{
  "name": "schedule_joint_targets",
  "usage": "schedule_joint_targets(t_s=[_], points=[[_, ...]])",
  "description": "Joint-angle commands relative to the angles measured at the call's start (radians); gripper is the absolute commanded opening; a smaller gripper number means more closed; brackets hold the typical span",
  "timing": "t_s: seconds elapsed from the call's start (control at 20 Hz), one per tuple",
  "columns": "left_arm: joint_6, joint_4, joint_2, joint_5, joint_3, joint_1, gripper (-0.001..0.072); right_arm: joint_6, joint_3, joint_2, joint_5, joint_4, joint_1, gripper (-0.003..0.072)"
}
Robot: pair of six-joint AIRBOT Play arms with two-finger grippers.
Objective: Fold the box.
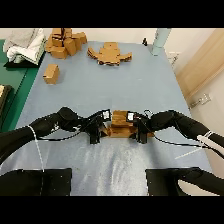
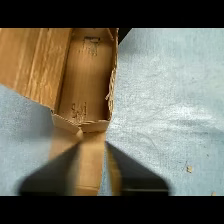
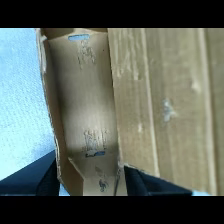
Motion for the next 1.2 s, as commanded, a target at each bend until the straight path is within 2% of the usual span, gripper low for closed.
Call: schedule_joint_targets(t_s=[0.0,0.2,0.35,0.55,0.8,0.85,0.9,1.15], points=[[0.005,0.005,0.0,0.002,0.003,0.0,0.0217,0.0,0.001,0.0,0.0,0.0,0.0,0.0525],[0.053,-0.032,-0.002,0.01,0.007,-0.002,0.021,0.0,0.001,0.0,0.0,0.0,0.0,0.0525],[0.076,-0.059,-0.003,0.055,0.014,-0.008,0.0209,0.0,0.001,0.0,0.0,0.0,0.0,0.0525],[0.079,-0.063,-0.035,0.05,0.024,-0.015,0.0209,0.0,0.001,0.0,0.0,0.0,0.0,0.0525],[0.137,-0.172,-0.068,0.044,0.061,-0.051,0.0208,0.0,0.001,0.0,0.0,0.0,0.0,0.0525],[0.136,-0.176,-0.074,0.042,0.063,-0.051,0.0176,0.0,0.001,0.0,0.0,0.0,0.0,0.0525],[0.136,-0.176,-0.081,0.04,0.065,-0.051,0.0102,0.0,0.001,0.0,0.0,0.0,0.0,0.0525],[0.135,-0.177,-0.093,0.036,0.065,-0.051,0.011,0.0,0.001,0.0,0.0,0.0,0.0,0.0525]])
